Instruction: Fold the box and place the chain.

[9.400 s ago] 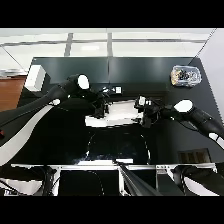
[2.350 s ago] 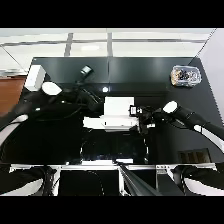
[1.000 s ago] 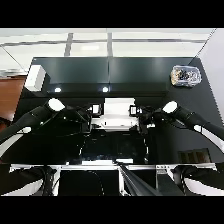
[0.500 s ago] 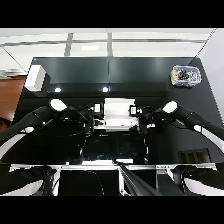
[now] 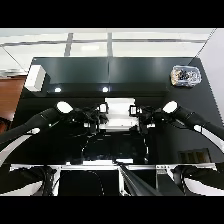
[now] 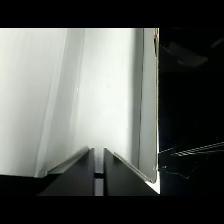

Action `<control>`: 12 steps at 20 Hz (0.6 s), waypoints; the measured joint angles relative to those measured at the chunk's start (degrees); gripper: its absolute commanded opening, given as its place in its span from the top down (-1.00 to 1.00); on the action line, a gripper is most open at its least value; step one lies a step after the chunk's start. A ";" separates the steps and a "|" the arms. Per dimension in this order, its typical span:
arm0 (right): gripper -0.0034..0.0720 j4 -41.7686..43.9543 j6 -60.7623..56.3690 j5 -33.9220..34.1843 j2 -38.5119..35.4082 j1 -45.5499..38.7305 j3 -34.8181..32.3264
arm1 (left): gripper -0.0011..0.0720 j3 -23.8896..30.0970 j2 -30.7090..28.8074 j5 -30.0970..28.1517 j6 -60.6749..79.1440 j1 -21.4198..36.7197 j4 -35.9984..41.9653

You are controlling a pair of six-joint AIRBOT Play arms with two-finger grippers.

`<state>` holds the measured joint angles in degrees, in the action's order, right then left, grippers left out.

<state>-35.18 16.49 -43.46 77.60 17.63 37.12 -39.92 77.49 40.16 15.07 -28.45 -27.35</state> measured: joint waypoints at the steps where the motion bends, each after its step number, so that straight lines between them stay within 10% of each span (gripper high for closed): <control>1: 0.12 0.02 0.02 0.00 0.00 0.00 0.00 | -0.33 -0.02 0.04 -0.09 -0.02 -0.04 0.31; 3: 0.12 0.00 0.11 0.07 0.00 0.00 0.00 | 0.47 -0.02 0.09 -0.20 -0.20 -0.17 0.44; 5: 0.12 0.02 0.00 0.04 0.00 0.00 0.00 | 0.03 -0.02 0.11 -0.79 -0.17 -0.17 0.22; 7: 0.12 0.02 0.02 0.04 0.00 0.00 0.00 | 0.91 -0.02 0.11 -0.61 -0.24 -0.17 0.39; 12: 0.12 0.02 0.04 0.04 0.00 0.00 0.00 | 0.92 -0.35 -3.45 1.42 -9.97 2.71 -5.60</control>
